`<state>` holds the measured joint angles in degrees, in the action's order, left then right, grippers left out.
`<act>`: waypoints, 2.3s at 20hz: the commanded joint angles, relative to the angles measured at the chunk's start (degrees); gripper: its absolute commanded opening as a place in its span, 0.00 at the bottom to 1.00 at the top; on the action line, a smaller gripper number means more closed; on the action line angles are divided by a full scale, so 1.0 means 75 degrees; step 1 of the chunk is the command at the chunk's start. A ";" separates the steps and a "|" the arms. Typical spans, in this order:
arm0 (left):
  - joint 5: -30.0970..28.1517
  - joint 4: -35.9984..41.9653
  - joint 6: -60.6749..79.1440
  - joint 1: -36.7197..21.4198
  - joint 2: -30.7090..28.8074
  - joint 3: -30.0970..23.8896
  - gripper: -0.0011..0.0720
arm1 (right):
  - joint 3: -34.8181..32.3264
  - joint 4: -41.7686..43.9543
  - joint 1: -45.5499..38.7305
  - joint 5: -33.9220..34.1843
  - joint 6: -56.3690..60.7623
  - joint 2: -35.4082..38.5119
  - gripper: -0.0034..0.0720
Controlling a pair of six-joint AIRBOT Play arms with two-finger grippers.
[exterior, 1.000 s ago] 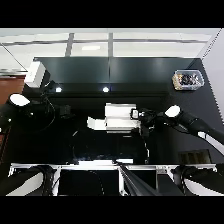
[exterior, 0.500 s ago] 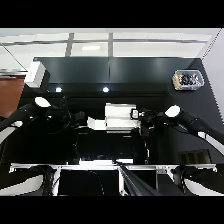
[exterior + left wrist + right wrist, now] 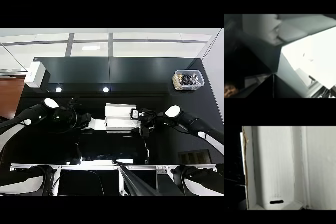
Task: Fold the box and place the chain.
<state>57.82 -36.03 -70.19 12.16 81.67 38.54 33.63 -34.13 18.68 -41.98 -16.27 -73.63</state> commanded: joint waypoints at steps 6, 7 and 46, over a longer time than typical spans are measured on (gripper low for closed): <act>0.0775 0.0868 0.0764 0.0026 0.0020 0.0294 0.42 | -0.0003 0.0000 0.0009 -0.0009 0.0003 -0.0003 0.68; 0.0857 0.0868 0.0769 0.0026 0.0017 0.0335 0.64 | -0.0003 0.0003 0.0009 -0.0009 0.0003 -0.0003 0.68; -0.0921 -0.4605 -0.5316 0.3343 0.0023 0.2122 0.67 | -0.0003 -0.0052 0.0009 0.0000 0.0003 -0.0003 0.68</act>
<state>50.89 -63.37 -104.29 35.33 81.84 53.87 33.63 -34.54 18.68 -41.98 -16.27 -73.63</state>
